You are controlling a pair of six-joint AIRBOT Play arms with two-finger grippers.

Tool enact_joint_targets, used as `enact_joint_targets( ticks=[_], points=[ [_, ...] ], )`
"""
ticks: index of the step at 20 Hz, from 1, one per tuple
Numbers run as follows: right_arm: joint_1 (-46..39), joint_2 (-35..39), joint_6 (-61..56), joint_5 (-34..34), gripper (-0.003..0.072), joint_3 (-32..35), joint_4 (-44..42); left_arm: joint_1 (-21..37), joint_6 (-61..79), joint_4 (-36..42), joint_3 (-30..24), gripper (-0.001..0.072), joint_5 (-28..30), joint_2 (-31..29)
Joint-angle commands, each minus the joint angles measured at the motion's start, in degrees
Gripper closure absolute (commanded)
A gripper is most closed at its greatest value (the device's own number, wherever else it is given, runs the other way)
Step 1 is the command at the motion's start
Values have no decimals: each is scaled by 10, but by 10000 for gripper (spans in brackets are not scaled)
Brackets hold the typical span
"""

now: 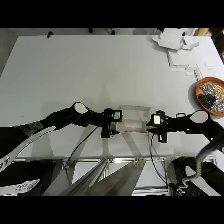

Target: Fold the box and place the chain.

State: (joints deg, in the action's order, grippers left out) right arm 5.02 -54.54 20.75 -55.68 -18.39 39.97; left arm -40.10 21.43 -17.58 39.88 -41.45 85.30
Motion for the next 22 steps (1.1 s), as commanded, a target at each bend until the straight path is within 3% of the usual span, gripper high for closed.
enact_joint_targets(
  ticks=[1,6,9,12,14,16,18,22],
  points=[
    [31,-37,7,13,482,2,-48,0,0,0,0,368,0,0],
    [35,-41,-49,28,287,2,-52,0,0,0,0,368,0,0],
    [35,3,-133,28,276,2,2,0,0,0,0,368,0,0],
    [35,97,-281,14,279,2,78,0,0,0,0,368,0,0],
    [33,163,-372,-2,328,2,130,0,0,0,0,368,0,0],
    [2,213,-437,-24,513,2,150,0,0,0,0,368,0,0],
    [-56,238,-509,-40,630,1,148,0,0,0,0,368,0,0],
    [-144,239,-706,-18,645,-5,134,0,0,0,0,368,0,0]
  ],
)
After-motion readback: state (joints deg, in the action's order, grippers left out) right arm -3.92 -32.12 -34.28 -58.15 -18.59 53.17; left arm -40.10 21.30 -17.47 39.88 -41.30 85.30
